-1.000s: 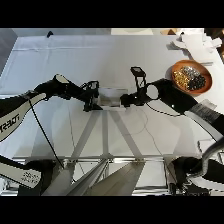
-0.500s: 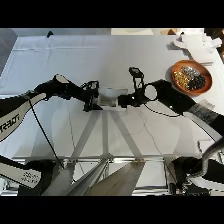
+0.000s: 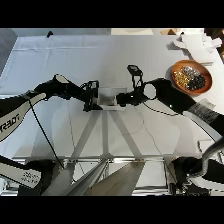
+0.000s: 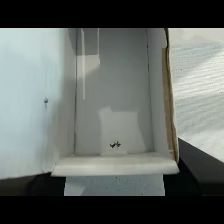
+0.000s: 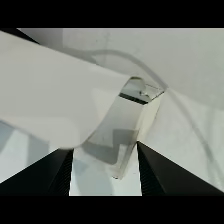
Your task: Fold the box and place the chain.
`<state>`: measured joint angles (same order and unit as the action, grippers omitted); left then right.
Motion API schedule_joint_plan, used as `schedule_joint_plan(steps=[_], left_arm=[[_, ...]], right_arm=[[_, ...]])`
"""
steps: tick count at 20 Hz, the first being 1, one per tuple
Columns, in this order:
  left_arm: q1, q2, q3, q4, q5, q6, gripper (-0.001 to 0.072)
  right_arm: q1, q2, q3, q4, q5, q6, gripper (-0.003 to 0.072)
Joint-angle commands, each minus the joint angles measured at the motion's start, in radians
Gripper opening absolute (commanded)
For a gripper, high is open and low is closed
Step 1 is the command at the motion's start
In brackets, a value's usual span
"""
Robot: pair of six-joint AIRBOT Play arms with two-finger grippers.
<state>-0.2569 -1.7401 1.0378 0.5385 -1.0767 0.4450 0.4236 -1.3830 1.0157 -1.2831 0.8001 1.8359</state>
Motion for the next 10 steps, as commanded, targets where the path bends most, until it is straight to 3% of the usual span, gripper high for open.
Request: schedule_joint_plan(steps=[1, 10], left_arm=[[0.0, 0.0, -0.001, 0.0, -0.001, 0.001, 0.0211], [0.0, 0.0, -0.001, 0.0, 0.0, 0.001, 0.0211]], right_arm=[[0.017, -0.001, 0.001, -0.06, 0.003, 0.002, 0.0391], [0.018, -0.002, 0.001, -0.191, 0.02, 0.106, 0.0395]])
